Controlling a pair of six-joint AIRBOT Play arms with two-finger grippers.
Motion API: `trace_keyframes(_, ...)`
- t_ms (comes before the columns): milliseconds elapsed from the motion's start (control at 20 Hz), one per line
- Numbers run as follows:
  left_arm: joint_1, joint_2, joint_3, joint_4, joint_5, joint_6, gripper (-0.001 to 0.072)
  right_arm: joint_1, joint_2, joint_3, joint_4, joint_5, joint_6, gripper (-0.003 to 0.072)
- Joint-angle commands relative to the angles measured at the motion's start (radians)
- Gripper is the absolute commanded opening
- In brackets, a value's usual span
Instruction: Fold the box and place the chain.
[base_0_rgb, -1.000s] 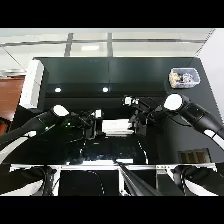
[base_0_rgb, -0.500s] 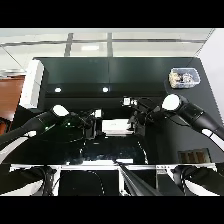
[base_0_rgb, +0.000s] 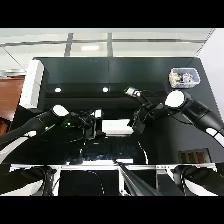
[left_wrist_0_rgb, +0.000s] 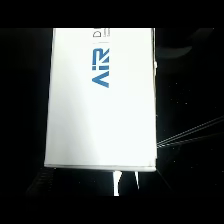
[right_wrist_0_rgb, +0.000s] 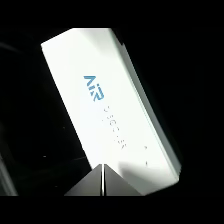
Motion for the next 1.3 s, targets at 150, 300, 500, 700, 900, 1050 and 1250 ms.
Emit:
trace_keyframes(150, -0.001, 0.000, -0.001, -0.003, -0.003, -0.004, 0.0403, -0.064, -0.011, -0.153, 0.481, 0.050, 0.136, 0.0016)
trace_keyframes(300, 0.000, 0.000, -0.001, -0.003, -0.002, -0.005, 0.0403, -0.063, -0.031, -0.200, 0.554, -0.072, 0.160, 0.0017)
trace_keyframes(500, 0.000, 0.000, -0.001, -0.003, -0.002, -0.005, 0.0403, -0.063, -0.076, -0.201, 0.429, -0.165, 0.270, 0.0018)
trace_keyframes(700, 0.000, 0.000, -0.001, -0.003, 0.008, -0.005, 0.0404, -0.063, -0.086, -0.201, 0.310, -0.167, 0.343, 0.0018)
trace_keyframes(900, 0.000, 0.000, -0.001, -0.003, -0.004, -0.005, 0.0403, -0.063, -0.086, -0.201, 0.300, -0.179, 0.349, 0.0018)
trace_keyframes(1050, -0.001, 0.000, -0.001, -0.003, -0.004, -0.005, 0.0403, -0.063, -0.086, -0.201, 0.300, -0.186, 0.348, 0.0018)
trace_keyframes(1250, 0.000, 0.000, -0.001, -0.003, -0.002, -0.012, 0.0403, -0.089, -0.070, -0.166, 0.293, -0.055, 0.346, 0.0018)
